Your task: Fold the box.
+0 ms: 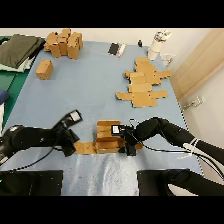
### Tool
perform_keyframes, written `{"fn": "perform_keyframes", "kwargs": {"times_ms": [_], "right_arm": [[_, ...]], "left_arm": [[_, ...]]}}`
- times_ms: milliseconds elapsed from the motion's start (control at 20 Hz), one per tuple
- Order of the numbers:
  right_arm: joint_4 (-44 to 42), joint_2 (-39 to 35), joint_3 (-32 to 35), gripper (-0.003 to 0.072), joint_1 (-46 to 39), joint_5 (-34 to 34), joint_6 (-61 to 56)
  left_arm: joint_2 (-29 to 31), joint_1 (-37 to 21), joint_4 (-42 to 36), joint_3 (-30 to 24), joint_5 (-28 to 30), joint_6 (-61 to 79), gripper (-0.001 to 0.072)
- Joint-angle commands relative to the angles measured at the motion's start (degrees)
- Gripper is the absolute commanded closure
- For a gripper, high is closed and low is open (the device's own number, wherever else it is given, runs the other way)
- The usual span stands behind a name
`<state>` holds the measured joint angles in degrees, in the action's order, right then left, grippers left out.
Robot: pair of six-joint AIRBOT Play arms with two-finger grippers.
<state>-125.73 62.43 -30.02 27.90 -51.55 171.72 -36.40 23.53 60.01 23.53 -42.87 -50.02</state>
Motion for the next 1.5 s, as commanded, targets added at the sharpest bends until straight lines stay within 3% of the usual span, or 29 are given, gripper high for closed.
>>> {"fn": "perform_keyframes", "kwargs": {"times_ms": [0,100,250,650,1450], "right_arm": [[0.0,0.0,0.0,0.0165,0.0,0.0,0.0],[0.0,0.0,0.0,0.0165,0.0,0.0,0.0],[0.0,0.0,0.0,0.0165,0.0,0.0,0.0],[0.0,0.0,0.0,0.0166,0.0,0.0,0.0],[-0.1,0.1,0.0,0.0165,0.5,3.7,0.2]], "left_arm": [[5.7,-5.1,10.1,0.0,-10.7,-32.9,0.0698],[5.2,-7.5,9.1,-1.0,-15.7,-38.0,0.0698],[3.2,-7.4,5.6,-3.0,-16.1,-41.0,0.0698],[-4.9,-7.4,-11.1,-6.5,-5.5,-35.5,0.0699],[-5.7,-7.4,-12.3,-6.6,-4.0,-35.5,0.0699]]}}
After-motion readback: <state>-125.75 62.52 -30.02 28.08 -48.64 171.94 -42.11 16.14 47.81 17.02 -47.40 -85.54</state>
